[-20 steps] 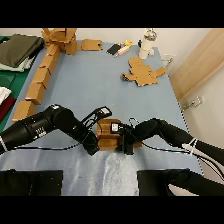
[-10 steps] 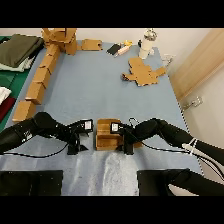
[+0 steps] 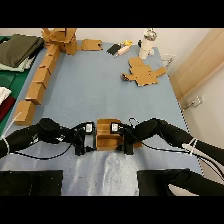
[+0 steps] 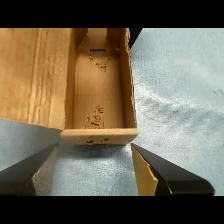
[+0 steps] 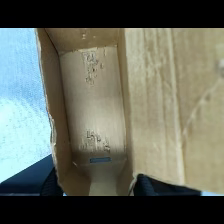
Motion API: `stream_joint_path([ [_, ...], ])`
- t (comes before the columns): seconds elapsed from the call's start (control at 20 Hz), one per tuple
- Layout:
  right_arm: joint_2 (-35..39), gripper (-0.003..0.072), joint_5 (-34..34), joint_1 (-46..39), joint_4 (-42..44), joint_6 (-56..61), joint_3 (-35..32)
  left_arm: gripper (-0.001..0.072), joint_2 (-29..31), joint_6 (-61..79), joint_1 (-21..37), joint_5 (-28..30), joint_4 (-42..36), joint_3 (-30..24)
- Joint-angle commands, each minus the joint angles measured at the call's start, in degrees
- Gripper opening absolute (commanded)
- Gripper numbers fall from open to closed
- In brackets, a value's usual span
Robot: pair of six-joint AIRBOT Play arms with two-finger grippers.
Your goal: Fold the box.
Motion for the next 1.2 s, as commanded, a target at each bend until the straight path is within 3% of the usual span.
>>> stream_joint_path([
  [0.0,0.0,0.0487,0.0,0.0,0.0,0.0,0.0,0.0720,-0.5,1.1,-1.5,1.9,0.0,0.0],
  [0.55,0.0,0.0487,0.0,0.0,0.0,0.0,0.0,0.0720,-3.6,1.0,-5.9,4.1,0.4,2.9],
  [1.15,0.0,0.0487,0.0,0.0,0.0,0.0,0.0,0.0720,-6.8,-9.4,-6.3,3.5,7.8,6.6],
])
